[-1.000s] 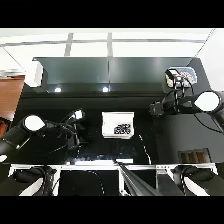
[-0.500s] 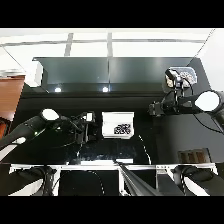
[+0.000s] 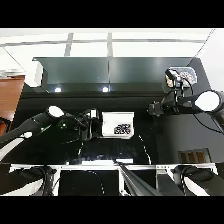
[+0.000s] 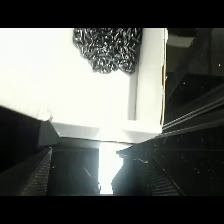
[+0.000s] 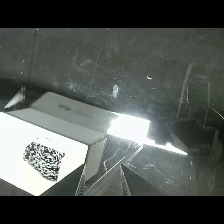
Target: Fold the box and place the chain.
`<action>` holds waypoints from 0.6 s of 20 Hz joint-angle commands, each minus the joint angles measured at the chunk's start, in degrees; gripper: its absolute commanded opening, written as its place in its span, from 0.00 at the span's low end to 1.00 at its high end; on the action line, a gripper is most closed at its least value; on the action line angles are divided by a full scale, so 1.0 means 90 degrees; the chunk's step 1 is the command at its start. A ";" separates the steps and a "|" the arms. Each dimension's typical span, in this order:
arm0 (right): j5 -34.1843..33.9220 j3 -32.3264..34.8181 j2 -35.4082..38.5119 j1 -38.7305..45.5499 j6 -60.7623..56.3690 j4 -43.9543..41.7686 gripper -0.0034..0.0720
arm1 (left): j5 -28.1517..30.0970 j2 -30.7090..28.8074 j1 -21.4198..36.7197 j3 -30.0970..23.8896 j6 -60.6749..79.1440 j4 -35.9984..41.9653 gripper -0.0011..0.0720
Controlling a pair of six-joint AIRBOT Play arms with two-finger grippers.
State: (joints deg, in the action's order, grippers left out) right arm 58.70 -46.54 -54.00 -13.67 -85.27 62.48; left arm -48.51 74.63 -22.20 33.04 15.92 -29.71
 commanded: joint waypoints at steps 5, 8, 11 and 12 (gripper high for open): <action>-0.0005 0.0002 0.0002 -0.0007 0.0002 0.0012 0.40 | 0.0231 0.0124 -0.0369 0.0170 0.0022 0.0051 0.99; 0.0083 0.0002 0.0002 -0.0007 0.0002 -0.0029 0.40 | 0.0265 0.0187 -0.0542 0.0228 0.0024 0.0051 0.99; 0.0083 0.0002 0.0002 -0.0007 0.0005 -0.0024 0.40 | 0.0345 0.0187 -0.0624 0.0228 0.0017 0.0051 0.99; 0.0063 0.0002 0.0000 -0.0007 0.0005 -0.0007 0.40 | 0.0328 0.0187 -0.0622 0.0228 0.0012 0.0046 0.99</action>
State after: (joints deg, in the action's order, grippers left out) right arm 59.24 -46.54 -54.00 -13.67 -85.23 62.35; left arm -45.93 76.23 -27.20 34.94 16.12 -29.26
